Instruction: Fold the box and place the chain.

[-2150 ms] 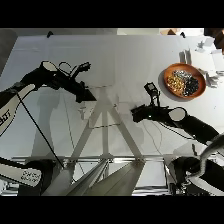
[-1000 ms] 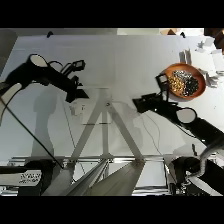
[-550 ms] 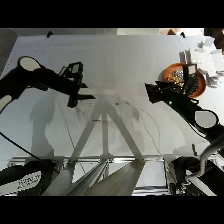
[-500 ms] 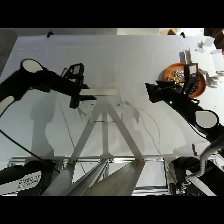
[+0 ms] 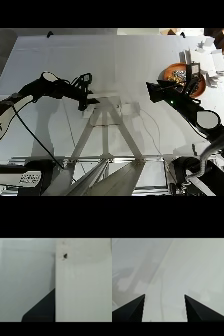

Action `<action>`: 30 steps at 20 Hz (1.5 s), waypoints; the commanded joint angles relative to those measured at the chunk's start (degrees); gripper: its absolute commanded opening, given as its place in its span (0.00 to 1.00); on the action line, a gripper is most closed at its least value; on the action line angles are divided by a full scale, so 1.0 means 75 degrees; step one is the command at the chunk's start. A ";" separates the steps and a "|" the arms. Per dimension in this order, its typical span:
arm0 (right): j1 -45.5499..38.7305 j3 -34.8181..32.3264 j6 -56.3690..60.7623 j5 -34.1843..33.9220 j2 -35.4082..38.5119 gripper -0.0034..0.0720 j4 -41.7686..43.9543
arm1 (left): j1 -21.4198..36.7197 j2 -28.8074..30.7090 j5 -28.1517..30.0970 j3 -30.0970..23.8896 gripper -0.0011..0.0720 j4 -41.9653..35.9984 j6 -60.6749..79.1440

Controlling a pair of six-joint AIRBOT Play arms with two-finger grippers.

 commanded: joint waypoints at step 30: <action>0.0000 0.0009 -0.1571 0.2046 0.0108 0.78 0.0006 | -0.0003 0.0093 -0.0058 0.0067 0.03 0.0501 0.0297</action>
